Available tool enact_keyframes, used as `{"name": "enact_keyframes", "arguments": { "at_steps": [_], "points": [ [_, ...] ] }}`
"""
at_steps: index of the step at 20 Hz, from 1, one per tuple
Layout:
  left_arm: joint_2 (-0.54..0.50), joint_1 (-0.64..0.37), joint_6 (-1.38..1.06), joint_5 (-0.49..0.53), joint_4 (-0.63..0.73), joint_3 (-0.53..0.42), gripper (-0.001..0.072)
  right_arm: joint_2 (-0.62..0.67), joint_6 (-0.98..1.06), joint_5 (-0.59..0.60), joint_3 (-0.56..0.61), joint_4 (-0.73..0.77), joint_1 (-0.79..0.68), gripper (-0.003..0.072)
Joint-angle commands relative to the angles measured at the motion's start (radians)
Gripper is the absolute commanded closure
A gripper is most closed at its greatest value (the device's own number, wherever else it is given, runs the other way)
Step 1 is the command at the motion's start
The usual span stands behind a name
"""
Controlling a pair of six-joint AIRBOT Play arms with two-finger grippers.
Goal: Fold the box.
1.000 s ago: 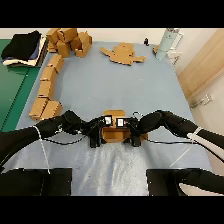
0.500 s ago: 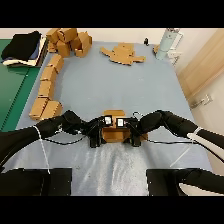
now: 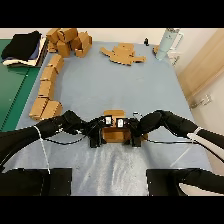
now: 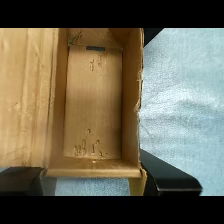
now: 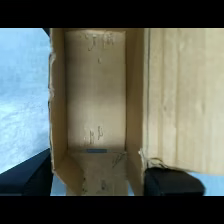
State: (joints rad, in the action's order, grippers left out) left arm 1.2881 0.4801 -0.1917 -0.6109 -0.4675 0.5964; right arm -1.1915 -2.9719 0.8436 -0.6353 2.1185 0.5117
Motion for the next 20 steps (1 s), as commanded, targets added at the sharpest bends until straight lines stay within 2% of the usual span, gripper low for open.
{"name": "enact_keyframes", "arguments": {
  "at_steps": [1, 5, 7, 10, 11, 13, 14, 20],
  "points": [
    [0.0, 0.0, 0.0, 0.002, 0.0, 0.001, 0.0198, 0.043, 0.19, 0.008, -0.008, -0.093, -0.001, -0.0034],
    [0.0, 0.0, 0.0, 0.002, 0.0, 0.001, 0.0199, 0.178, 0.546, 0.077, -0.008, -0.319, -0.001, -0.0034],
    [0.0, 0.0, 0.0, 0.002, 0.0, 0.001, 0.0199, 0.264, 0.579, 0.124, -0.008, -0.302, -0.001, -0.0034],
    [0.0, 0.0, 0.0, 0.002, 0.0, 0.001, 0.0199, 0.361, 0.631, 0.156, -0.007, -0.142, -0.001, -0.0002],
    [0.0, 0.0, 0.0, 0.002, 0.0, 0.001, 0.0199, 0.376, 0.758, 0.176, -0.004, -0.088, -0.001, 0.0116],
    [0.0, 0.0, 0.0, 0.002, 0.0, 0.001, 0.0199, 0.37, 1.012, 0.196, 0.02, -0.019, 0.006, 0.0539],
    [0.0, 0.0, 0.0, 0.002, 0.0, 0.001, 0.0199, 0.363, 1.109, 0.185, 0.034, -0.001, 0.008, 0.0606],
    [0.0, 0.0, 0.0, 0.002, 0.0, 0.001, 0.0199, 0.33, 1.411, 0.175, 0.051, 0.085, 0.008, 0.0604]
  ]
}}
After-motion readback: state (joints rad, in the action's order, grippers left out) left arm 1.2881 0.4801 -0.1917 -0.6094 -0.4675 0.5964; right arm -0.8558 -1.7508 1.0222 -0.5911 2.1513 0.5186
